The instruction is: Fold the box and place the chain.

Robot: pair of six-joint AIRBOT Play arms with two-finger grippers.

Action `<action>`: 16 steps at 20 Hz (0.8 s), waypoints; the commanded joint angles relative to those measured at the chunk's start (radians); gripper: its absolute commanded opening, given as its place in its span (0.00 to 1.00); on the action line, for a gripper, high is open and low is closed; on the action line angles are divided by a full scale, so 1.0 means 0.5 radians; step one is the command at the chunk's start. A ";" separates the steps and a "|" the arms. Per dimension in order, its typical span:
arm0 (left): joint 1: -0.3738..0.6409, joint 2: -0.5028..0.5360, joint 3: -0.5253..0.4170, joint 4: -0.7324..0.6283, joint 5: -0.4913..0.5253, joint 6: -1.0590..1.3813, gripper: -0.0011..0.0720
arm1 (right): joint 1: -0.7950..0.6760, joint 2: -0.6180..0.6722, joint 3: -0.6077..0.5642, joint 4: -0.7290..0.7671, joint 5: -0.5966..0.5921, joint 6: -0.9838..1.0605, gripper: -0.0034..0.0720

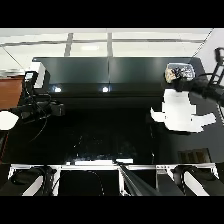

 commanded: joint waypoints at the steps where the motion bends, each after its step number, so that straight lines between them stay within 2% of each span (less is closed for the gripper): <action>1: 0.001 0.002 -0.001 0.000 0.000 0.000 0.05 | -0.256 -0.108 0.021 -0.401 -0.539 0.179 1.00; 3: 0.001 0.001 -0.001 0.000 0.008 0.000 0.05 | -0.714 -0.256 0.048 -0.548 -0.365 0.537 1.00; 5: 0.001 0.001 -0.001 0.000 0.017 0.000 0.05 | -1.200 -0.414 0.111 -0.558 0.009 0.788 1.00; 6: 0.001 0.001 -0.001 0.000 0.017 0.000 0.05 | -1.383 -0.485 0.167 -0.552 0.213 0.761 1.00; 8: 0.001 0.001 -0.001 -0.001 0.017 0.000 0.05 | -1.645 -0.654 0.307 -0.550 0.650 0.392 1.00; 11: 0.001 0.001 -0.001 -0.002 0.014 0.000 0.05 | -1.780 -0.919 0.457 -0.415 1.296 -0.184 1.00; 14: 0.001 0.001 -0.001 -0.008 0.014 0.000 0.05 | -1.722 -1.041 0.456 -0.043 1.470 -0.474 0.99; 16: 0.001 0.001 -0.001 -0.008 0.014 0.000 0.05 | -1.608 -1.082 0.456 -0.096 1.463 -0.523 1.00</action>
